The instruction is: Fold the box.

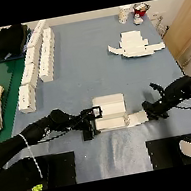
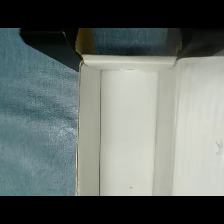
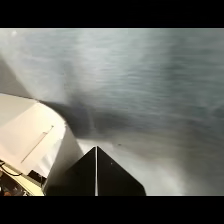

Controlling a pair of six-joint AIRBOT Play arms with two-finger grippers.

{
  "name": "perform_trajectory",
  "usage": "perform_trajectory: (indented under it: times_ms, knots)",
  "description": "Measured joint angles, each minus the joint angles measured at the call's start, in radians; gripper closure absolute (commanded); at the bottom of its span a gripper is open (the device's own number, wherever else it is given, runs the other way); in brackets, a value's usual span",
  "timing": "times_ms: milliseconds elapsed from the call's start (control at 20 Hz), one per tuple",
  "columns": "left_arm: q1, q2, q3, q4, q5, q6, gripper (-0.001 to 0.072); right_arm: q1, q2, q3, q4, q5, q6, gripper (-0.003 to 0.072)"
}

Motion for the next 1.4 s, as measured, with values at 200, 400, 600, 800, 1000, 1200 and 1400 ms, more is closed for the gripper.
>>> perform_trajectory:
  times_ms: [200,400,600,800,1000,1200,1400]
  knots:
    - [0.0,0.0,0.0,0.0,0.0,0.0,0.0308,0.069,0.033,-0.003,0.056,0.013,-0.009,0.0398]
    - [0.0,0.0,0.0,0.0,0.0,0.0,0.0308,0.115,0.066,0.037,0.075,0.013,-0.016,0.0382]
    - [0.0,0.0,0.0,0.0,0.0,0.0,0.0308,0.142,0.092,0.078,0.083,-0.004,-0.027,0.0157]
    - [0.0,0.0,0.0,0.0,0.0,0.0,0.0307,0.246,0.103,0.09,0.083,0.033,-0.037,0.0162]
    - [0.0,0.0,0.0,0.0,0.0,0.0,0.0308,0.394,0.092,0.105,0.03,0.15,0.003,0.0176]
    - [0.0,0.0,0.0,0.0,0.0,0.0,0.0308,0.544,0.05,0.167,-0.124,0.217,0.179,0.0177]
    - [0.0,0.0,0.0,0.0,0.0,0.0,0.0308,0.718,-0.005,0.262,-0.351,0.217,0.472,0.0177]
